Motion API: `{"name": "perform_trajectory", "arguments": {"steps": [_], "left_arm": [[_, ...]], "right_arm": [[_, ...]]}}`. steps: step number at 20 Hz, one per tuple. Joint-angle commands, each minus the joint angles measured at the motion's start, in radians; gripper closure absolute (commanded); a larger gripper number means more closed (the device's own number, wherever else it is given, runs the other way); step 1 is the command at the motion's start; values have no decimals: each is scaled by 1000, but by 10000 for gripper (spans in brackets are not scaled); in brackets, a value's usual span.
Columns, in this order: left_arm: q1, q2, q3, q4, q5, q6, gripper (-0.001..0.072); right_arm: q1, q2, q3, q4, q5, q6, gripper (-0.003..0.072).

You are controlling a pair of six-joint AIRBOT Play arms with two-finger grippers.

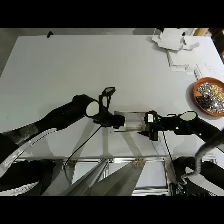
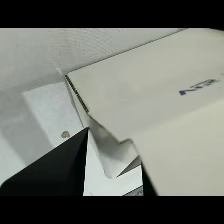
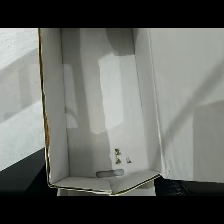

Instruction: Fold the box and place the chain.

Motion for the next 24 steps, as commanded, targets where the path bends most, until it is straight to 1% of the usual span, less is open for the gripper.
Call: {"name": "perform_trajectory", "arguments": {"steps": [1, 3, 5, 11, 13, 14, 16, 20, 21, 23, 24], "left_arm": [[-44, -89, 127, 130, -121, -142, 362], [-58, -144, 200, 218, -220, -245, 369], [-58, -179, 229, 243, -284, -338, 369], [-81, -229, 240, 247, -256, -401, 369], [-93, -246, 262, 273, -261, -411, 371], [-102, -257, 283, 291, -261, -411, 384], [-111, -273, 304, 294, -256, -412, 440], [-114, -282, 306, 295, -292, -413, 445], [-114, -282, 306, 294, -301, -413, 497], [-114, -282, 306, 296, -323, -412, 578], [-113, -282, 306, 297, -328, -412, 579]], "right_arm": [[0, 0, 0, 0, 0, 0, 212], [0, 0, 0, 0, 0, 0, 212], [0, 0, 0, 0, 0, 1, 212], [0, 0, 0, 1, 0, 0, 212], [0, 0, 0, 0, 0, 0, 212], [0, 0, 0, 1, 0, 0, 212], [0, 0, 0, 1, 0, 1, 212], [0, 0, 0, 1, 0, 0, 212], [0, 0, 0, 1, 0, 0, 212], [0, 0, 0, 1, 0, 0, 212], [0, 0, 0, 1, 0, 0, 212]]}}
